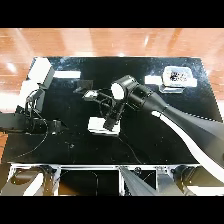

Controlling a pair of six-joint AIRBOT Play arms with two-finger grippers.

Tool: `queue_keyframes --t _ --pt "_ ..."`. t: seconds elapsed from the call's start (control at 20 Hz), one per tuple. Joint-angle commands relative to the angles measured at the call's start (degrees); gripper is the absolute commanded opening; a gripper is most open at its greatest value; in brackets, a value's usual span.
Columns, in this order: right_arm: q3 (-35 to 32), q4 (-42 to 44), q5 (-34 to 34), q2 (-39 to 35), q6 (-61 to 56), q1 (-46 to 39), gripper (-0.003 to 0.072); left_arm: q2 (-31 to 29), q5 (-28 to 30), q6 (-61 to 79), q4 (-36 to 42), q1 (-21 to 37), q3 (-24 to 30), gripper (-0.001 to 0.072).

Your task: Fold the box and place the chain.

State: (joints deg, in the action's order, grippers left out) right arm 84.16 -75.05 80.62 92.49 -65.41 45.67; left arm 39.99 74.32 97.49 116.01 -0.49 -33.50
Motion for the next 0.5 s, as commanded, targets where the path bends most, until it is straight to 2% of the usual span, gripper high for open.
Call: queue_keyframes --t 0.0,0.05,0.1,0.2,0.3,0.45 --pt "-0.1 2.3 -2.9 -2.0 -11.7 -0.8 0.0031 0.0 0.0 0.0 0.0 0.0 0.0 0.0552" --pt "-1.0 5.3 -6.9 -3.8 -16.4 -1.3 0.0031 0.0 0.0 0.0 0.0 0.0 0.0 0.0552" --pt "-3.4 8.5 -13.6 -6.0 -22.9 -1.8 0.0031 0.0 0.1 0.0 0.0 0.0 0.0 0.0552" --pt "-11.1 14.9 -27.0 -9.8 -33.7 -1.9 0.0032 0.0 0.3 0.0 0.0 0.0 0.0 0.0552" --pt "-19.4 20.6 -37.7 -12.2 -38.6 -1.4 0.0032 0.0 0.2 0.0 0.0 0.0 0.0 0.0552" --pt "-24.2 24.7 -37.2 -12.0 -38.7 -1.1 0.0032 0.4 0.2 -0.2 0.0 0.0 0.0 0.0552"
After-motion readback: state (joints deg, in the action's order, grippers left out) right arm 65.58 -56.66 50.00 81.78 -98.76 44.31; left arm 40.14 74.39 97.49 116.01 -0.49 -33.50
